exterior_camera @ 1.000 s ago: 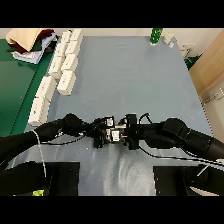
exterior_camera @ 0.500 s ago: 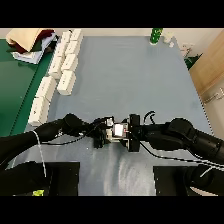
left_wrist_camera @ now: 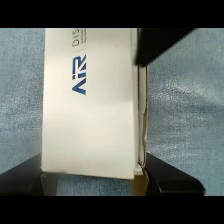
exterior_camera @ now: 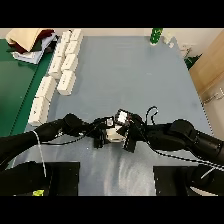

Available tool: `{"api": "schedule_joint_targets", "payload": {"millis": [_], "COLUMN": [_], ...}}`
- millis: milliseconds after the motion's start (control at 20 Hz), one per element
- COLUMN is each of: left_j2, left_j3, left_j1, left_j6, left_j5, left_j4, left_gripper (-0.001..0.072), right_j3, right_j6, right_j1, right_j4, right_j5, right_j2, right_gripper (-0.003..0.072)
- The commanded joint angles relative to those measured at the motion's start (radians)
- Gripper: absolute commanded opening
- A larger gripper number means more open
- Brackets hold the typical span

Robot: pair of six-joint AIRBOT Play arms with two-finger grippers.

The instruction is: Fold the box.

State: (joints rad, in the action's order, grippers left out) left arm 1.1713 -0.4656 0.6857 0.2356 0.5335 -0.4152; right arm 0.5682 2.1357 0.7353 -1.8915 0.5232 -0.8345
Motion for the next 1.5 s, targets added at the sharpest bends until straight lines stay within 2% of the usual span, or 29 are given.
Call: {"api": "schedule_joint_targets", "payload": {"millis": [0, 350, 1150, 1450], "left_j2": [0.0, 0.0, 0.0, 0.0], "left_j3": [-0.001, -0.001, -0.001, -0.001], "left_j1": [0.0, 0.0, 0.0, 0.0], "left_j6": [0.0, 0.0, 0.0, 0.0], "left_j5": [0.0, 0.0, 0.0, 0.0], "left_j4": [0.0, 0.0, 0.0, 0.0], "left_gripper": [0.0359, 0.0359, 0.0359, 0.0359], "right_j3": [-0.062, -0.14, -0.274, -0.284], "right_j6": [-0.081, -0.105, -0.166, -0.172], "right_j1": [0.0, 0.0, 0.058, 0.058], "right_j4": [-0.018, -0.063, -0.081, -0.08], "right_j5": [-0.136, -0.258, -0.373, -0.406], "right_j2": [0.002, 0.019, -0.001, -0.014], "right_gripper": [0.0003, 0.0003, 0.0004, 0.0004]}}
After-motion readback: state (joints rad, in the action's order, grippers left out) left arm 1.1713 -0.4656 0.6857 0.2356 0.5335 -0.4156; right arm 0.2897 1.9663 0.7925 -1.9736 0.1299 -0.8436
